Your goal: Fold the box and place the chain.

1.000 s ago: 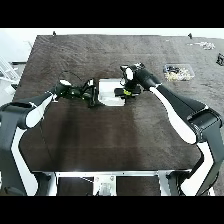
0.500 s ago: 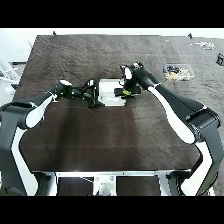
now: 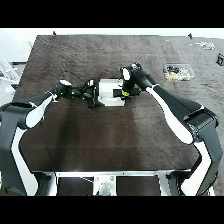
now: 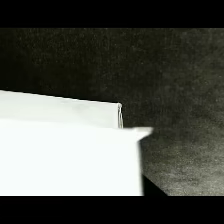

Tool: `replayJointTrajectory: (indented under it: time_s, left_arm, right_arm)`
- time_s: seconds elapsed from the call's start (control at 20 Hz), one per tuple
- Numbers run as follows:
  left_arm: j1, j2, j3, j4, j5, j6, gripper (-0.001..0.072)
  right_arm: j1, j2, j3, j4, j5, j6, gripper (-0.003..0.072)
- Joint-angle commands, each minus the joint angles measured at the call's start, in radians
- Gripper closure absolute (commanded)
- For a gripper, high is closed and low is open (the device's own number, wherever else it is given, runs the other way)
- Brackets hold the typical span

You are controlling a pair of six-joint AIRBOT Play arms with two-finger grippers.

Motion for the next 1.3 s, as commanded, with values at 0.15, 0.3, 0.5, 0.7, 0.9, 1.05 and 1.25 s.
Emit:
replayJointTrajectory:
  time_s: [0.15, 0.3, 0.5, 0.7, 0.9, 1.05, 1.25]
  left_arm:
    - [0.0, 0.001, 0.0, 0.0, 0.001, 0.001, 0.0167]
    - [0.0, 0.001, 0.0, 0.0, 0.001, 0.001, 0.0167]
    - [0.0, 0.001, 0.0, 0.0, 0.001, 0.001, 0.0167]
    - [0.0, 0.001, 0.0, 0.0, 0.001, 0.001, 0.0167]
    - [0.0, 0.001, 0.0, 0.0, 0.001, 0.001, 0.0167]
    - [0.0, 0.001, 0.0, 0.0, 0.001, 0.001, 0.0167]
    - [0.0, 0.001, 0.0, 0.0, 0.001, 0.001, 0.0167]
  right_arm:
    - [0.003, -0.006, 0.0, 0.018, 0.005, -0.005, 0.0682]
    - [0.002, -0.005, 0.0, 0.015, 0.005, -0.004, 0.0659]
    - [0.0, 0.003, 0.0, 0.013, 0.008, -0.005, 0.0419]
    - [-0.005, 0.006, 0.001, 0.007, 0.009, -0.005, 0.0352]
    - [-0.021, 0.018, 0.001, 0.007, 0.018, -0.005, 0.0218]
    - [-0.023, 0.061, 0.008, 0.007, 0.011, -0.017, 0.0216]
    - [-0.023, 0.164, 0.008, 0.02, 0.002, -0.085, 0.0217]
